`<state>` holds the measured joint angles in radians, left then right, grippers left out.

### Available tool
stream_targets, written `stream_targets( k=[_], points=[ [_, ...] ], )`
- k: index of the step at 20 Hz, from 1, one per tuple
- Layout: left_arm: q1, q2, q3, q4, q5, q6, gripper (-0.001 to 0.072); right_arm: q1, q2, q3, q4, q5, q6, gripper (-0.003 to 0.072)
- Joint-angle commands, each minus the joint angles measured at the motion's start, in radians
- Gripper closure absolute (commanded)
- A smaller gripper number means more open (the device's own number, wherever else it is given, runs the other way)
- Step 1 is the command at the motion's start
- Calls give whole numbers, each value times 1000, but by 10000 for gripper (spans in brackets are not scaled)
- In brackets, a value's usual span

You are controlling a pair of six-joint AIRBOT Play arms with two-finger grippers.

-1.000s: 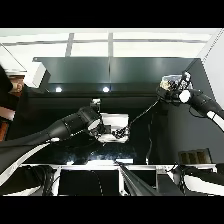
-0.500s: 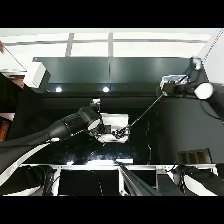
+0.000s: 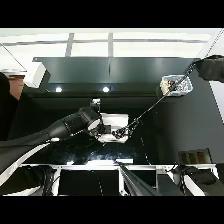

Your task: Fold the box and place the chain.

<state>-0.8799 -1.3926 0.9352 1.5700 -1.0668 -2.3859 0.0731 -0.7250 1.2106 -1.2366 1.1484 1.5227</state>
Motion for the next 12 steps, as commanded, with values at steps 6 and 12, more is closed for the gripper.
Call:
stream_targets(
  k=[6, 12],
  points=[
    [-1, 0, 0, 0, 1, 0, 679, 0, 29, 45, 700, 178, -187, 653],
    [-1, 0, 0, 0, 1, 0, 678, 71, 19, 31, 861, 113, -222, 653]
  ],
)
